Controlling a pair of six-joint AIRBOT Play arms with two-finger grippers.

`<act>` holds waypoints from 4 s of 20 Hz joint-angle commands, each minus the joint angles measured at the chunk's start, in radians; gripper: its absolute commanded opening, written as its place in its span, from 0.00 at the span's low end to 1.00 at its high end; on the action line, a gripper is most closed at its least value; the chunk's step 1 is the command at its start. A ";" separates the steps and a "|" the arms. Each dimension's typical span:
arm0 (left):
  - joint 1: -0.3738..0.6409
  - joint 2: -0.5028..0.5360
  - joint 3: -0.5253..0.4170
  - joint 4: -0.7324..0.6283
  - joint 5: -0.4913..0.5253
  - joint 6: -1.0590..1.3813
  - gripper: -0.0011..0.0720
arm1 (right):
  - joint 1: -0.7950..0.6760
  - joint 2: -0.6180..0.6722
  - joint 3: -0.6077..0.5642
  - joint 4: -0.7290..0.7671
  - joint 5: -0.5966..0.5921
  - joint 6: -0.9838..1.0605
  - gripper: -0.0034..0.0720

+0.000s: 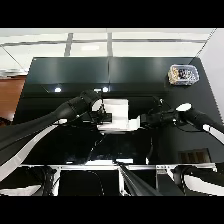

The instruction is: Fold the box and place the chain.

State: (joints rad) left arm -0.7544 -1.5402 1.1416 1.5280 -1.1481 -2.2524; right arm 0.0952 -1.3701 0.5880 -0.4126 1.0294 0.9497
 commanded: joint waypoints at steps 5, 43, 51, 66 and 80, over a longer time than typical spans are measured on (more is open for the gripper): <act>0.000 0.000 0.001 0.000 0.000 0.000 0.06 | 0.028 -0.011 0.079 0.017 0.138 -0.026 0.78; 0.000 0.000 0.001 0.000 0.003 0.000 0.06 | 0.643 -0.151 0.510 -1.035 0.069 1.277 0.53; 0.000 0.000 0.001 0.000 0.003 0.000 0.06 | 0.649 -0.156 0.510 -1.035 0.062 1.287 0.07; 0.000 0.000 0.001 0.000 0.003 0.000 0.06 | 0.644 -0.147 0.511 -1.036 0.066 1.288 0.31; 0.000 0.000 0.001 0.000 -0.002 0.000 0.06 | 0.574 0.116 0.511 -1.089 0.113 1.157 0.54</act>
State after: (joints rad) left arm -0.7544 -1.5402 1.1419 1.5288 -1.1450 -2.2509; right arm 0.6994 -1.3716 1.0977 -1.4628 1.1183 2.1784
